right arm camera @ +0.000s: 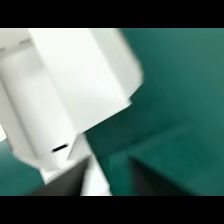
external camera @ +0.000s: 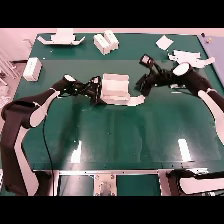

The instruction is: Fold the box and place the chain.

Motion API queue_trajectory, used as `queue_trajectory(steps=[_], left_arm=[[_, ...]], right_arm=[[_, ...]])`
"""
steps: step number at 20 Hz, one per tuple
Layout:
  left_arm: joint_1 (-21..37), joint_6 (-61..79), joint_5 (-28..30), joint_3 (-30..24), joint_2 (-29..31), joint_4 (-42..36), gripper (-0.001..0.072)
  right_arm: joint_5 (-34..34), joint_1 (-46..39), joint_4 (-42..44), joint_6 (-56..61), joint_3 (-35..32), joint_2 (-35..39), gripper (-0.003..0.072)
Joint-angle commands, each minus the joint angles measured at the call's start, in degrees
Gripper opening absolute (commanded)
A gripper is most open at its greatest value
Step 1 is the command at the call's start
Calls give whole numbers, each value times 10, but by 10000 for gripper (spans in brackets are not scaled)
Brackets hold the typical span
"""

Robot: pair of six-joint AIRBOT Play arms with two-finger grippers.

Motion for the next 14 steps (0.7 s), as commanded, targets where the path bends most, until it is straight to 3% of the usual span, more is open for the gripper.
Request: queue_trajectory(steps=[1, 6, 10, 14], left_arm=[[0, 0, 1, 1, 0, 0, 396], [0, 0, 1, 1, 0, 0, 396], [0, 0, 1, 1, 0, 0, 396], [0, 0, 0, 1, 0, 0, 397]], right_arm=[[-36, 10, 5, -49, -93, 28, 512], [-39, 7, 21, -160, -125, 23, 507], [-39, 7, 100, -291, -125, 7, 507], [-49, 3, 122, -343, -123, -12, 505]])
